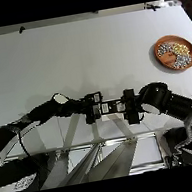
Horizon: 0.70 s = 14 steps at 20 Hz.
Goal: Fold the box and place the chain.
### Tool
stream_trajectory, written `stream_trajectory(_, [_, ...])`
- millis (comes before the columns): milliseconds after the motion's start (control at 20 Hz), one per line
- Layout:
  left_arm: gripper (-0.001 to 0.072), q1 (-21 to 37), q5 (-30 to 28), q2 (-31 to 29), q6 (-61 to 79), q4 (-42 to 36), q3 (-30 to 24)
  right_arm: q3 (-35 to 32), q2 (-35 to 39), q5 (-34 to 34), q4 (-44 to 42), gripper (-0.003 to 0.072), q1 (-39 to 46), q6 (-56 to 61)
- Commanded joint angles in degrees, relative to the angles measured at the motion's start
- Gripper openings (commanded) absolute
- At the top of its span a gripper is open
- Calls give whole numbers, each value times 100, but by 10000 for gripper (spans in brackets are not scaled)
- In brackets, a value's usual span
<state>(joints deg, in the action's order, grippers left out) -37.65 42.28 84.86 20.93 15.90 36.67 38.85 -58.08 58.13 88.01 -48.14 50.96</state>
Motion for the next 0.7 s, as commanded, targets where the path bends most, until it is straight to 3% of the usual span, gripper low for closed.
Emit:
stream_trajectory(0, [346, 4, -7, -4, 2, 0, 2, 2, 0, 92, -109, 398, 0, -24])
stream_trajectory(650, [346, 4, -4, -4, 0, -2, 0, 0, 247, -310, -437, 399, 0, -20])
